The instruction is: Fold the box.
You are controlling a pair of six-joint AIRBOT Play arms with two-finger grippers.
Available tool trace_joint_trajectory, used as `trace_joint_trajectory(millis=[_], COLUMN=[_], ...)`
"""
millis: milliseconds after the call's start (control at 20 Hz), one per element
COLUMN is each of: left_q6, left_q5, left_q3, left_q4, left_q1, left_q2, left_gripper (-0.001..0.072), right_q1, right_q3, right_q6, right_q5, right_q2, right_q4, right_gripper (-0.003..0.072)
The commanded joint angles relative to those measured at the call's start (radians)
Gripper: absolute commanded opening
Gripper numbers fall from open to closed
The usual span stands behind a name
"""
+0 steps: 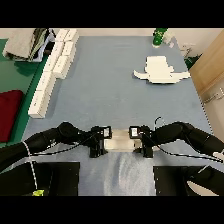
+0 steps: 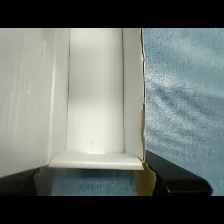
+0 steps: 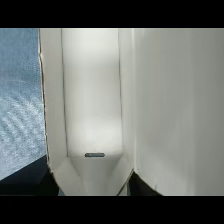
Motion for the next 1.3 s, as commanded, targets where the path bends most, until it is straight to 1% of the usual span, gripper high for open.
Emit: trace_joint_trajectory(millis=[0,700,1250], left_q6=[0.002,0.002,-0.002], left_q5=[-0.002,0.006,0.006], left_q3=[0.0,0.011,0.011], left_q4=[0.001,-0.024,0.001], left_q1=[0.0,-0.006,-0.013], left_q2=[-0.001,-0.013,-0.015], left_gripper=[0.072,0.072,0.072], right_q1=[0.001,0.001,0.001], right_q3=[0.0,0.0,0.0], right_q6=[0.0,0.0,0.0], right_q5=[-0.001,-0.001,-0.001], right_q2=[0.001,0.001,0.001], right_q4=[0.0,0.0,0.0], right_gripper=[0.0514,0.0514,0.0514])
